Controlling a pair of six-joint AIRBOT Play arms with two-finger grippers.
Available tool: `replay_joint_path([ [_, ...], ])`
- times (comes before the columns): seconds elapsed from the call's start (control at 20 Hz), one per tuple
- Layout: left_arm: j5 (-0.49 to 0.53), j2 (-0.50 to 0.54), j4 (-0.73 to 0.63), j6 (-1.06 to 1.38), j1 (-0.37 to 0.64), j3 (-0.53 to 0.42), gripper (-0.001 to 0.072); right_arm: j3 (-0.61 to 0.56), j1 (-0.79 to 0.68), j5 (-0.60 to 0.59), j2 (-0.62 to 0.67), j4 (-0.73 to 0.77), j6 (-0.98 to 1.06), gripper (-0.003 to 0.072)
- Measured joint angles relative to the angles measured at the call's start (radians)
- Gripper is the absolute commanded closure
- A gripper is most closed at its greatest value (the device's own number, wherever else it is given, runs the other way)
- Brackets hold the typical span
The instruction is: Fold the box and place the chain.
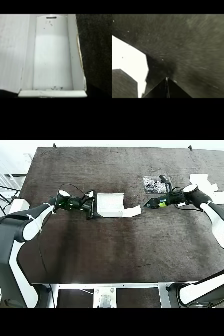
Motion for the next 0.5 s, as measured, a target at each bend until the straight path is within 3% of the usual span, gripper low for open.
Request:
replay_joint_path([
  [0.5,-0.001,0.0,0.0,0.0,0.0,0.0,0.0194,0.031,0.148,0.006,-0.051,0.023,0.143,0.067],
])
